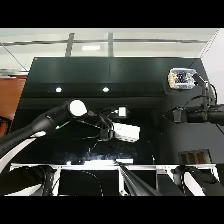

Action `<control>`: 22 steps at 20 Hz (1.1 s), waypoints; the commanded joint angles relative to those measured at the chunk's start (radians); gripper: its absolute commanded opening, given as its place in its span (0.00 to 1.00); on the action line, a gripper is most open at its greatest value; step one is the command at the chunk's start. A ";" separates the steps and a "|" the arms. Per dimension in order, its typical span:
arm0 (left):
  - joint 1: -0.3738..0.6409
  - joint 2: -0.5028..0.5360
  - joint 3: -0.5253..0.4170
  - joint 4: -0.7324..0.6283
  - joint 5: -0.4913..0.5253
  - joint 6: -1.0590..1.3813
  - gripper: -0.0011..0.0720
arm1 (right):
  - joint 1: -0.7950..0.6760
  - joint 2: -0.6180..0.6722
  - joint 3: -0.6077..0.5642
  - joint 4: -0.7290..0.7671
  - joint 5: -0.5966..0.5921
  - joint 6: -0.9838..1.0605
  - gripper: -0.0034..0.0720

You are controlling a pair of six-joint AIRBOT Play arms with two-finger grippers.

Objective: Fold the box and place the chain.

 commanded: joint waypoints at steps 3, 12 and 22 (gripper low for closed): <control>-0.041 -0.092 0.060 0.003 0.024 -0.019 0.99 | -0.005 0.003 0.000 -0.003 -0.004 -0.006 0.06; -0.052 -0.092 0.061 0.001 -0.016 -0.019 0.99 | -0.005 0.003 0.000 -0.003 -0.027 -0.006 0.06; -0.163 -0.169 0.061 0.159 0.081 -0.081 0.99 | -0.005 0.003 0.000 -0.003 -0.042 -0.006 0.06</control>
